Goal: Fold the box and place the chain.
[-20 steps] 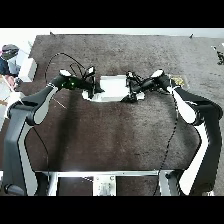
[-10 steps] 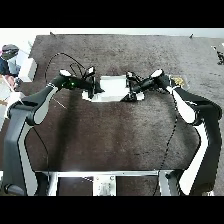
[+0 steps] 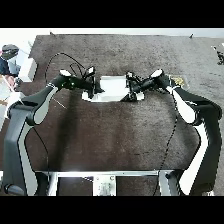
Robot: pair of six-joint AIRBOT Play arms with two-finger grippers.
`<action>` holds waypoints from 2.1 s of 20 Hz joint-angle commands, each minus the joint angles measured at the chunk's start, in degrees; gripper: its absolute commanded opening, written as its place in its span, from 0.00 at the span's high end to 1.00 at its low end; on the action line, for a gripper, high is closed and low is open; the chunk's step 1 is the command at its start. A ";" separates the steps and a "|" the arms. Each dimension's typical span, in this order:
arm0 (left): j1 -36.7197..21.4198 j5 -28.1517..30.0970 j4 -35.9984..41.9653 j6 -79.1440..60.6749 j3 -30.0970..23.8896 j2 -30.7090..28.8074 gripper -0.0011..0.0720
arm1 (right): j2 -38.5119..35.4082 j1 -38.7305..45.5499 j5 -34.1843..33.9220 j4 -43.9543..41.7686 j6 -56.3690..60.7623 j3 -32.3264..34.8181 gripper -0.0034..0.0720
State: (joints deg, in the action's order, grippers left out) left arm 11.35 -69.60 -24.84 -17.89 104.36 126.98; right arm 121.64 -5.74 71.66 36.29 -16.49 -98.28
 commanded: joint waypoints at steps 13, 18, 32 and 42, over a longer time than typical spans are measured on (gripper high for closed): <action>-0.04 0.07 0.00 0.00 0.04 -0.02 0.97 | 0.04 0.02 -0.07 -0.07 -0.04 -0.04 0.42; -0.04 0.02 0.22 -0.02 0.04 -0.02 0.97 | 0.04 0.02 -0.09 -0.09 -0.04 -0.04 0.42; -4.20 -6.21 1.70 0.22 0.42 -6.43 0.66 | 0.04 0.02 -0.07 -0.07 -0.04 -0.04 0.42; -2.32 -13.16 2.51 8.46 0.44 -8.74 0.96 | 0.04 0.02 -0.07 -0.07 -0.04 -0.04 0.42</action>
State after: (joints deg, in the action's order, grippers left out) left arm 7.73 -82.15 -22.48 -11.03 104.79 118.52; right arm 121.64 -5.72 71.57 36.23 -16.56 -98.28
